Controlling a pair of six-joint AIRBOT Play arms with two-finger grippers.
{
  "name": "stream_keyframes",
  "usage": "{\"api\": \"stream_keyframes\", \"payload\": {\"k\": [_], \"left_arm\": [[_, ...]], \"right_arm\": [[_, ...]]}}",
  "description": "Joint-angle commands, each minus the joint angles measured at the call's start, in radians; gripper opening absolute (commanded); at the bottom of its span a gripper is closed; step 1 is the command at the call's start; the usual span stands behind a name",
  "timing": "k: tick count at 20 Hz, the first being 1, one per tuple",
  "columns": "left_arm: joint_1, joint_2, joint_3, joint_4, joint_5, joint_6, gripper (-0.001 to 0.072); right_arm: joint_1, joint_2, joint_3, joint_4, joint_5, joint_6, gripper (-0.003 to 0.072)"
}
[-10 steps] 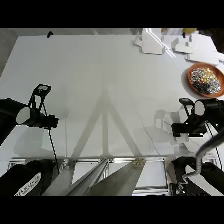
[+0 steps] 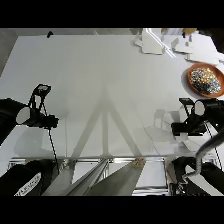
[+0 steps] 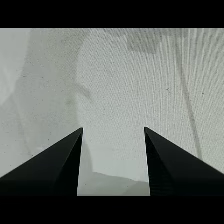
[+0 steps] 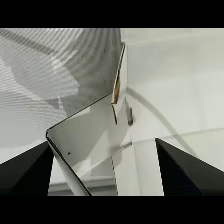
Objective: Fold the box and place the chain.
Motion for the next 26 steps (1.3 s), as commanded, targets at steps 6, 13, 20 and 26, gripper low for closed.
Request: {"api": "stream_keyframes", "payload": {"k": [6,13,20,26], "left_arm": [[0.001,0.000,0.000,0.000,0.000,0.000,0.0432],[0.001,0.000,0.000,0.000,0.000,0.000,0.0432],[0.001,0.000,0.000,0.000,0.000,0.000,0.0432],[0.001,0.000,0.000,0.000,0.000,0.000,0.0432]], "right_arm": [[0.000,0.001,0.015,0.010,-0.126,0.006,0.0692],[0.000,0.026,0.251,-0.235,0.131,-0.190,0.0692],[0.000,0.037,0.255,-0.384,0.096,-0.312,0.0255],[-0.227,0.016,0.255,-0.426,-0.029,-0.335,0.0014]]}}
